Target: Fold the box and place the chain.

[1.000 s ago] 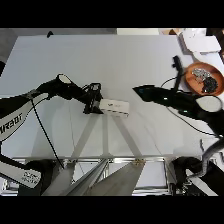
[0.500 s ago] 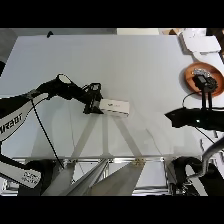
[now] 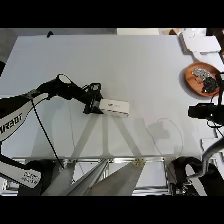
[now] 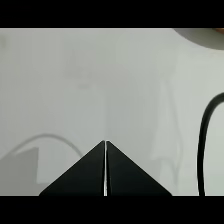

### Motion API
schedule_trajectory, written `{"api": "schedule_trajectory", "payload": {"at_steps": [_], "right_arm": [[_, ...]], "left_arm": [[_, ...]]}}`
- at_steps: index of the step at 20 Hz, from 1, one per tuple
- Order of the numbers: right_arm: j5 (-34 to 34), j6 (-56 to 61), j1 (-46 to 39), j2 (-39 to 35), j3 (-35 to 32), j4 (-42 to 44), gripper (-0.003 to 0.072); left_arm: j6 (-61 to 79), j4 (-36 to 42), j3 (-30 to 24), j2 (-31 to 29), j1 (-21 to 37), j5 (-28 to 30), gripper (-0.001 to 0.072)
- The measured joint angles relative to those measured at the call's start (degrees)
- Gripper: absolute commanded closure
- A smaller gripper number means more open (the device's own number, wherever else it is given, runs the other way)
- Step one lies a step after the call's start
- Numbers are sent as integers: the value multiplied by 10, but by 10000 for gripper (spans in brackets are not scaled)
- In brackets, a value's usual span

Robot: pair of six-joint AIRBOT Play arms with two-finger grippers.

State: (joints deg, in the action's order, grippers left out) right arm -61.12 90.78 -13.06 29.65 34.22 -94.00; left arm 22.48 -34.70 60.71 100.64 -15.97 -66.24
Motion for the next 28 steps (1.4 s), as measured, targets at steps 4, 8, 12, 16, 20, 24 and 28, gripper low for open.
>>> {"api": "schedule_trajectory", "payload": {"at_steps": [4, 8, 12, 16, 20, 24, 28], "right_arm": [[16, 15, 0, 0, 0, -12, 676], [22, 20, 0, 0, 0, -15, 676], [19, 22, 0, 0, 0, -13, 676], [10, 22, 0, 0, 0, 2, 676], [6, 22, 0, 0, 0, 12, 676], [5, 22, 0, 0, 0, 15, 676], [5, 22, 0, 0, 0, 17, 677]], "left_arm": [[0, -9, -1, -12, 0, 3, 704], [-21, -27, -1, -78, 0, 6, 704], [-154, -131, -1, -187, 0, 30, 704], [-362, -312, -1, -277, 3, 59, 705], [-586, -455, -1, -317, 34, 93, 706], [-767, -490, -1, -328, 120, 168, 705], [-869, -437, -1, -326, 225, 259, 697]]}}
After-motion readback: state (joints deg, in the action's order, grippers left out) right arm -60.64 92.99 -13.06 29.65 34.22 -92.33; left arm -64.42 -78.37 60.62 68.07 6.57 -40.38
